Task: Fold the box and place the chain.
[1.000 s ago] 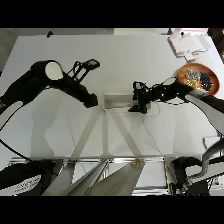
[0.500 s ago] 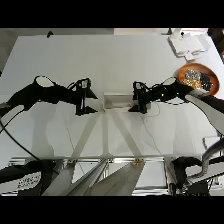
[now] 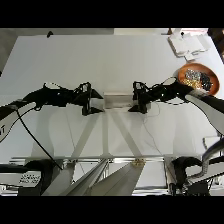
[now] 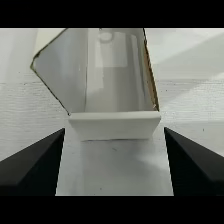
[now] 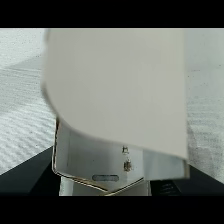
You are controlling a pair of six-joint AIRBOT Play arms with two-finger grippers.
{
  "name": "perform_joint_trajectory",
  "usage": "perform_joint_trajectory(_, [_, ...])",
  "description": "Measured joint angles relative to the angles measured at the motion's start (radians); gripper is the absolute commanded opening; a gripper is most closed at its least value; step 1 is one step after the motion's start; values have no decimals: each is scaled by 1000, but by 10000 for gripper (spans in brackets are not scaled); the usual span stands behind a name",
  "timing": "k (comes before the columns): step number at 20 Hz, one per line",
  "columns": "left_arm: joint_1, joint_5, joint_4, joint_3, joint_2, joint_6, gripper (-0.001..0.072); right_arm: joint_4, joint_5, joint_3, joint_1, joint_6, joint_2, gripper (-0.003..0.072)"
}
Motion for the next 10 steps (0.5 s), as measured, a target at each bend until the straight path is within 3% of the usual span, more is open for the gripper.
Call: perform_joint_trajectory(10, [-13, 19, -23, 1, -17, 19, 703, 0, 0, 0, 0, 0, 0, 437])
